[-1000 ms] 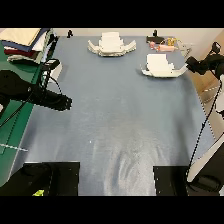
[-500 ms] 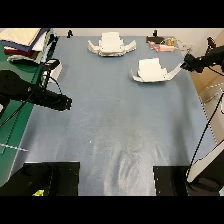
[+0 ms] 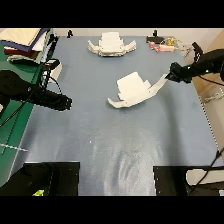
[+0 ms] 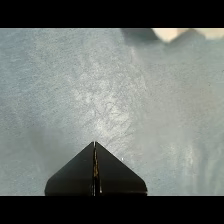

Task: Fold the box.

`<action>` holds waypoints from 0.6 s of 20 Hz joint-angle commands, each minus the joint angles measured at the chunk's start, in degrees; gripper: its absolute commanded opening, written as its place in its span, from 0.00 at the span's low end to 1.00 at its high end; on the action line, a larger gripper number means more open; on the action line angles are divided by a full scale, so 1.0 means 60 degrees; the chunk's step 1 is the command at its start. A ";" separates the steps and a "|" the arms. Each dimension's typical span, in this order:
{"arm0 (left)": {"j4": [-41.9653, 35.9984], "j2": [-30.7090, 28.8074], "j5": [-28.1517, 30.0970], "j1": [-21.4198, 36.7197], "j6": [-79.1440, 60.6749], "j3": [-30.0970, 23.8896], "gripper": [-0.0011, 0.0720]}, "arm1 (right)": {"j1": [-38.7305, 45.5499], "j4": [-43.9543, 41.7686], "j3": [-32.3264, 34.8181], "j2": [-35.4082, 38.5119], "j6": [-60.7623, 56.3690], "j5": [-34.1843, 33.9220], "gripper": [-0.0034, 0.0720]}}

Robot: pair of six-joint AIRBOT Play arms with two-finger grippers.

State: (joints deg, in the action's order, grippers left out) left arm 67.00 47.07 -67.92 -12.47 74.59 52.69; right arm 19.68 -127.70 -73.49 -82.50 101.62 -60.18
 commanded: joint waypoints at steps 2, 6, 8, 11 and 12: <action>0.0004 -0.0004 0.0004 0.0004 -0.0004 0.0000 0.03 | -0.1111 0.0372 0.4186 0.3384 -0.1151 0.1111 0.04; 0.0004 -0.0007 0.0004 0.0007 -0.0004 0.0000 0.03 | -0.2087 0.0729 0.7118 0.6131 -0.2579 0.1894 0.04; 0.0004 -0.0007 0.0004 0.0007 0.0000 0.0000 0.03 | -0.2233 0.0769 0.7930 0.6881 -0.2718 0.1730 0.06; 0.0004 -0.0004 0.0000 0.0004 0.0000 0.0000 0.03 | -0.2204 0.1330 0.8105 0.7089 -0.2754 0.0652 0.49; 0.0004 -0.0007 0.0004 0.0007 -0.0004 0.0000 0.03 | -0.2186 0.1741 0.8011 0.7074 -0.2852 0.0353 0.49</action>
State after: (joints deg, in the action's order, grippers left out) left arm 67.00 47.07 -67.92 -12.47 74.56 52.69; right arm 7.09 -121.64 -27.90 -42.74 86.54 -53.65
